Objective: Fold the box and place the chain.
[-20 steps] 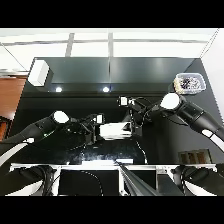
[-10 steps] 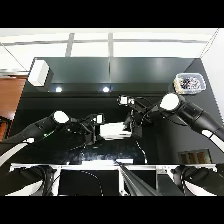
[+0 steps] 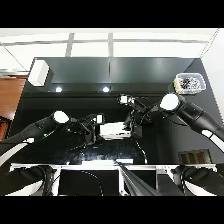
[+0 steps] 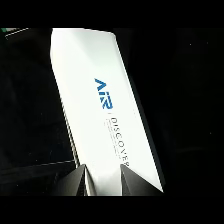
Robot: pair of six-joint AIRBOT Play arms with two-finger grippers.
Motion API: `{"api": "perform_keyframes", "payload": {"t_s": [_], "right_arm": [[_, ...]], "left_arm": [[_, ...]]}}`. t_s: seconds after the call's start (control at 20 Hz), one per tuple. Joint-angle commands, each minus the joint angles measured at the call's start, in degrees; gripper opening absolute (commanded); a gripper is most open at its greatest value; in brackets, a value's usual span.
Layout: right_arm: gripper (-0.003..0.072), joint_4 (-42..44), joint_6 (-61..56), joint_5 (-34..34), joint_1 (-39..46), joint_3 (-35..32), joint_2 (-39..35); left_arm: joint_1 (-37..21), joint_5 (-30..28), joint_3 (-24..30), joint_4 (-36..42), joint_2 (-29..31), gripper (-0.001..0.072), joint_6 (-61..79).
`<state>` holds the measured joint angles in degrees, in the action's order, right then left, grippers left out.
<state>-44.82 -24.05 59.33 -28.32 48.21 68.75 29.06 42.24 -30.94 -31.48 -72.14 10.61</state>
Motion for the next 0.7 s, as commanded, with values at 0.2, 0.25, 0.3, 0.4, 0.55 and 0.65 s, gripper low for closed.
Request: {"api": "perform_keyframes", "payload": {"t_s": [0.2,0.25,0.3,0.4,0.55,0.65], "right_arm": [[0.0244,0.0,-1.2,0.3,0.0,0.0,0.5],[0.0244,0.0,-1.5,0.3,0.0,0.0,0.6],[0.0244,0.0,-1.7,0.3,0.0,-0.1,0.8],[0.0244,0.0,-1.7,0.4,0.0,-0.2,1.0],[0.0244,0.0,-1.7,0.5,0.0,-0.2,1.3],[0.0244,0.0,-1.7,0.4,0.0,-0.2,1.4]], "left_arm": [[0.0,0.0,0.0,0.0,0.0,0.0486,0.0],[0.0,0.0,0.0,0.0,0.0,0.0486,0.0],[0.0,0.0,0.0,0.0,0.0,0.0486,0.0],[0.0,0.0,0.0,0.0,0.0,0.0486,0.0],[0.0,0.0,0.0,0.0,0.0,0.0486,0.0],[0.0,0.0,0.0,0.0,0.0,0.0486,0.0]]}}
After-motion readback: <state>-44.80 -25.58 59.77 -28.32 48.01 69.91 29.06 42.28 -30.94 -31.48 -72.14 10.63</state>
